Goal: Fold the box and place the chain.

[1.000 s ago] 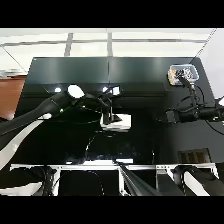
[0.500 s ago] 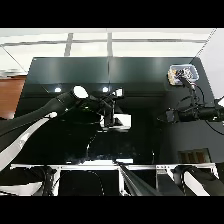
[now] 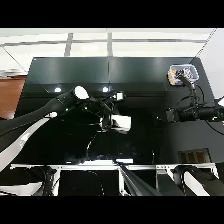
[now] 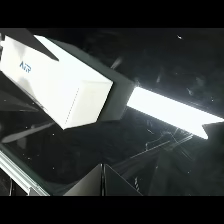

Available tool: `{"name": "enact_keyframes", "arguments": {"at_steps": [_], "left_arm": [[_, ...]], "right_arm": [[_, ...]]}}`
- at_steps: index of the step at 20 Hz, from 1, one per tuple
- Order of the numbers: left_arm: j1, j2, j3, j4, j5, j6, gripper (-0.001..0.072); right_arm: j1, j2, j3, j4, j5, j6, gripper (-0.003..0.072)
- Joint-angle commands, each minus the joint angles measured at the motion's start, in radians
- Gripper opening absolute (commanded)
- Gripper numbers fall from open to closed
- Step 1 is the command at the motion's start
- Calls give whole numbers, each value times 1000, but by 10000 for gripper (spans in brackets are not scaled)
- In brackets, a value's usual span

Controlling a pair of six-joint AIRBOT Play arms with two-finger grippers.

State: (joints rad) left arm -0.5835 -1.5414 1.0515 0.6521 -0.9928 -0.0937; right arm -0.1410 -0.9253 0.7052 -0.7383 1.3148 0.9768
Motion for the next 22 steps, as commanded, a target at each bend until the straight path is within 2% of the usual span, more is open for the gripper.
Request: {"name": "enact_keyframes", "arguments": {"at_steps": [1,3,7,8,9,10,11,13,16,19,22], "left_arm": [[-21,0,13,161,-1,1,705],[-39,0,14,240,23,0,705],[-63,-5,15,253,95,0,683],[-66,-4,18,256,97,-2,590],[-63,-4,33,267,97,-58,298],[-50,-4,59,306,101,-177,260],[-21,-4,93,359,109,-305,260],[79,-4,169,475,122,-486,261],[310,-10,296,602,129,-743,261],[591,-63,435,623,129,-977,284],[817,-190,631,623,69,-1141,284]], "right_arm": [[0,0,0,8,-3,-1,16],[0,0,0,8,-3,-1,17],[0,0,0,8,-11,-1,17],[0,0,0,8,-18,-1,17],[0,0,0,8,-21,-1,17],[0,0,0,8,-21,-1,17],[0,0,0,8,-22,-1,17],[0,0,0,8,-29,-1,16],[1,0,0,38,-60,-5,17],[30,0,0,48,-133,-6,17],[74,0,0,30,-232,-4,17]]}}
